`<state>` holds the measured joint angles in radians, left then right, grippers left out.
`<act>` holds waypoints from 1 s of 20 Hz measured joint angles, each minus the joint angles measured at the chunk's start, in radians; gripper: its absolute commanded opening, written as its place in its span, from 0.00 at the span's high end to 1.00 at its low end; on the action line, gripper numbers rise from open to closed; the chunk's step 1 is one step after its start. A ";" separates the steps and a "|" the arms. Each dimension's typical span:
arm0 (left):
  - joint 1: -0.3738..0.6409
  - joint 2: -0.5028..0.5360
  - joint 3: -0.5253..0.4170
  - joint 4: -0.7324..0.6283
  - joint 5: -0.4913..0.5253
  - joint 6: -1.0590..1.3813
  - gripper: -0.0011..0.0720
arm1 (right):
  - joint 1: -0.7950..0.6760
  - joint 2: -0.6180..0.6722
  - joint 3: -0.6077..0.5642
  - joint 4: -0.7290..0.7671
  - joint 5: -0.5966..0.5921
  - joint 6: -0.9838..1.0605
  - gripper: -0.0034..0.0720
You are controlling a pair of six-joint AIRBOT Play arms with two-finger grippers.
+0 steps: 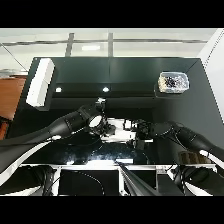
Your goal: Fold the box and place the chain.
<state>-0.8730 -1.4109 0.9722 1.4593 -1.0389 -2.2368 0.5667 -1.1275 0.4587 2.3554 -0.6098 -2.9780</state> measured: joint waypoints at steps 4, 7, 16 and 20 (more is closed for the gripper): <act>0.000 -0.011 0.003 0.008 0.008 -0.022 0.51 | 0.000 0.000 0.000 0.000 0.000 0.000 0.32; -0.004 -0.014 0.006 0.021 0.008 -0.037 0.54 | 0.000 0.000 0.000 0.000 0.000 0.001 0.32; -0.034 -0.023 0.008 0.077 0.009 -0.089 0.54 | 0.000 0.000 0.000 0.000 0.000 0.000 0.32; -0.036 -0.035 0.013 0.082 0.009 -0.096 0.54 | 0.000 0.000 0.000 0.000 0.000 0.001 0.32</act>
<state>-0.9089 -1.4460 0.9848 1.5414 -1.0298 -2.3329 0.5667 -1.1275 0.4587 2.3558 -0.6102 -2.9772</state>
